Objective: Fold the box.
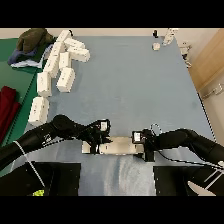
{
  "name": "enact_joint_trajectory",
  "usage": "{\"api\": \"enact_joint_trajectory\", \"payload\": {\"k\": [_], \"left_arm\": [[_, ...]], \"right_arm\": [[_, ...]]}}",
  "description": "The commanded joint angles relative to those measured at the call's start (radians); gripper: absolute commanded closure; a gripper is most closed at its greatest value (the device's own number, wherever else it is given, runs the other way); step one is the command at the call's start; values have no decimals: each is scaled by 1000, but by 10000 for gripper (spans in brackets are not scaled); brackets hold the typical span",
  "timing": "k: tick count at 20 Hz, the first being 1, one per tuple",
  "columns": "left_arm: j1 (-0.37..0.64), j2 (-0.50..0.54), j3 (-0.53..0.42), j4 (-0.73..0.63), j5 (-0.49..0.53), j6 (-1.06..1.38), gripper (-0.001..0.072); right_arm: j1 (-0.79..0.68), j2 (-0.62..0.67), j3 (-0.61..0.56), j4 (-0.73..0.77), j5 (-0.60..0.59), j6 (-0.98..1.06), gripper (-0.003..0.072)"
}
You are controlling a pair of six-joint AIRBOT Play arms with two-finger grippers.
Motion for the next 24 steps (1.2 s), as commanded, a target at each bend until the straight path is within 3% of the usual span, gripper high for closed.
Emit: {"api": "enact_joint_trajectory", "payload": {"k": [1, 2, 5, 24], "left_arm": [[1, 0, 0, 0, 0, 0, 695], [1, 0, 0, 0, 0, 0, 695], [1, 0, 0, 0, 0, 0, 695], [1, 0, 0, 0, 0, 0, 695]], "right_arm": [[0, 7, 1, 5, 8, 8, -4], [0, 6, 1, 5, 10, 8, -2], [0, -8, 1, 5, 15, 8, 179], [0, -28, 4, 4, 19, 8, 177]]}}
